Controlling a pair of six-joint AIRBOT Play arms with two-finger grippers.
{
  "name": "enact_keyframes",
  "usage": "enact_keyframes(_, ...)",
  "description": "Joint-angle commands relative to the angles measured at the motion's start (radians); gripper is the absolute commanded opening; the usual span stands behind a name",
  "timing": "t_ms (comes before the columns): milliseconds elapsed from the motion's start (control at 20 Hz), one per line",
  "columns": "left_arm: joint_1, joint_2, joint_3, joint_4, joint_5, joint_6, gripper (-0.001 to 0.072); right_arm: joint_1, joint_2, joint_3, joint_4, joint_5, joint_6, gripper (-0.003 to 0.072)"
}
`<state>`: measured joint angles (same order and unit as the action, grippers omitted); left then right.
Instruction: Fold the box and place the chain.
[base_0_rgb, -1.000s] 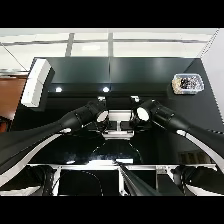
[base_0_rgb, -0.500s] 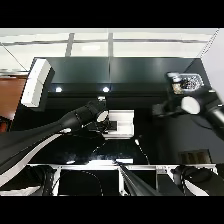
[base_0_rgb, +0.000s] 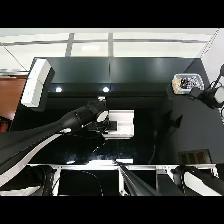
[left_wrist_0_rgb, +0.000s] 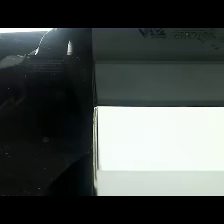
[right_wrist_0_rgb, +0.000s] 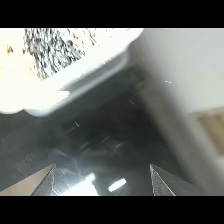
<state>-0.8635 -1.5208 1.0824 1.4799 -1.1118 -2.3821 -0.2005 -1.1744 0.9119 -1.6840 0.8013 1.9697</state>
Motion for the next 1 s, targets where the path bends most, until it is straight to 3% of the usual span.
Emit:
enact_keyframes(0,0.001,0.0,0.0,0.0,0.0,-0.001,0.0031,-0.145,-0.235,0.274,0.381,0.112,-0.201,0.0681)
enact_keyframes(150,0.001,0.0,0.0,0.0,-0.001,-0.001,0.0031,-0.148,-0.425,0.604,0.274,0.291,-0.018,0.068)
enact_keyframes(350,0.001,0.0,0.0,-0.004,-0.001,-0.001,0.0031,-0.147,-0.607,0.855,0.231,0.454,0.127,0.068)
enact_keyframes(600,0.001,0.0,0.0,-0.004,-0.008,-0.001,0.0031,-0.147,-0.695,0.893,0.215,0.462,0.206,0.0678)
enact_keyframes(950,0.001,0.0,0.0,-0.003,-0.035,-0.001,0.0031,-0.147,-0.748,0.893,0.208,0.383,0.261,0.0677)
